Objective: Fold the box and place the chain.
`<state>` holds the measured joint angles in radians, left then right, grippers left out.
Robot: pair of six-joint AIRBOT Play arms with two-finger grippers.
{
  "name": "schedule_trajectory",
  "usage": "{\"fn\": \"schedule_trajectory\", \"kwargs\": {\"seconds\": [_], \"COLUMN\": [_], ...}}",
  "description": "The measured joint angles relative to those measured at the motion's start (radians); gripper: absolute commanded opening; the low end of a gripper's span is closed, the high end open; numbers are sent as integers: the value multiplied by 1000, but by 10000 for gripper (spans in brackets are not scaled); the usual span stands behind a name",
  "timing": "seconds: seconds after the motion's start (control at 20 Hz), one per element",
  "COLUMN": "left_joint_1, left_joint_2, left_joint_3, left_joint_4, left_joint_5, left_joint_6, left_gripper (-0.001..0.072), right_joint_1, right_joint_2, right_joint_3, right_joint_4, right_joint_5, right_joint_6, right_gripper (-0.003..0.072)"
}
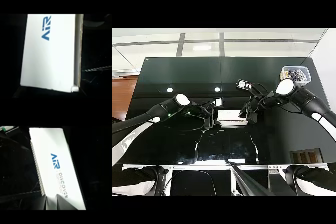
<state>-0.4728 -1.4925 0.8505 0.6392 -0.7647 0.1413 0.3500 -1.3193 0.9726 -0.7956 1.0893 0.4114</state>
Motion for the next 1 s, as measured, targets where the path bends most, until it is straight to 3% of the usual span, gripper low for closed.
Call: {"fn": "schedule_trajectory", "kwargs": {"seconds": [1.0], "left_joint_1": [0], "left_joint_2": [0], "left_joint_3": [0], "left_joint_4": [0], "left_joint_5": [0], "left_joint_6": [1], "left_gripper": [394], "right_joint_1": [0], "right_joint_2": [0], "right_joint_3": [-3], "right_joint_4": [-21], "right_joint_5": [17], "right_joint_6": [0], "right_gripper": [101]}}
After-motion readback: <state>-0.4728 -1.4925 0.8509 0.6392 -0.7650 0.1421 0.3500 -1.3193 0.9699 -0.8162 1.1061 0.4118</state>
